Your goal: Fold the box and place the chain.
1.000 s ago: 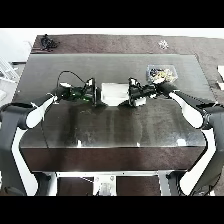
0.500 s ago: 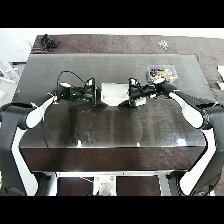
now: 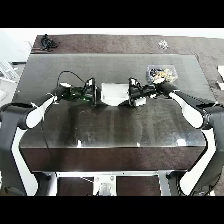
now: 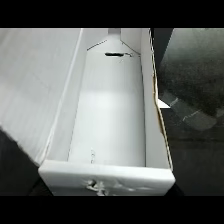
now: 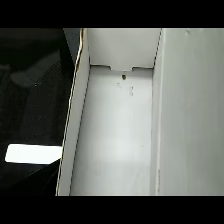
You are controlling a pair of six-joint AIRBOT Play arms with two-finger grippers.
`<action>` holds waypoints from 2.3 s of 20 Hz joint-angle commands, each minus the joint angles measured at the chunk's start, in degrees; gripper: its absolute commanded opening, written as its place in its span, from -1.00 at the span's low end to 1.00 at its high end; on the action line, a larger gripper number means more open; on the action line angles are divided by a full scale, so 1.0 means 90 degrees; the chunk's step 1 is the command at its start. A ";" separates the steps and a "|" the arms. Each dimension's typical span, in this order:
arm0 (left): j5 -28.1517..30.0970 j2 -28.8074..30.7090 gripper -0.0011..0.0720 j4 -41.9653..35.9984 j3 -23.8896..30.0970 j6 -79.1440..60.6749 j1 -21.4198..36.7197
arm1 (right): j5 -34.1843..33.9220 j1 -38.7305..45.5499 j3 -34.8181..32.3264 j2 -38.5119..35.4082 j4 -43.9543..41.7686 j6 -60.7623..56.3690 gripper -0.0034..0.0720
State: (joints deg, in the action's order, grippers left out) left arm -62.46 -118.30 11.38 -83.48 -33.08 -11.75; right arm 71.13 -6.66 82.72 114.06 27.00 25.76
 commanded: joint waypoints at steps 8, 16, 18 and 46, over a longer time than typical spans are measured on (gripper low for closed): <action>0.0005 0.0005 0.75 -0.0005 -0.0002 0.0002 0.0005 | 0.0005 -0.0005 -0.0005 0.0000 0.0000 0.0000 0.63; 0.0007 0.0005 0.74 -0.0005 -0.0002 0.0002 0.0005 | 0.0119 0.0036 0.0015 -0.0100 0.0005 -0.0024 1.00; 0.0005 0.0005 0.74 -0.0005 -0.0002 0.0002 0.0005 | 0.0129 0.0126 0.0015 -0.0287 0.0022 -0.0024 1.00; 0.0005 0.0005 0.74 -0.0005 -0.0002 0.0002 0.0005 | -0.0328 0.0391 0.0017 -0.1015 -0.0872 -0.1377 -0.90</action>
State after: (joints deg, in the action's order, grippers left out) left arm -62.39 -118.30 11.33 -83.55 -33.06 -11.66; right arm 74.15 -1.10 82.81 103.77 19.31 12.53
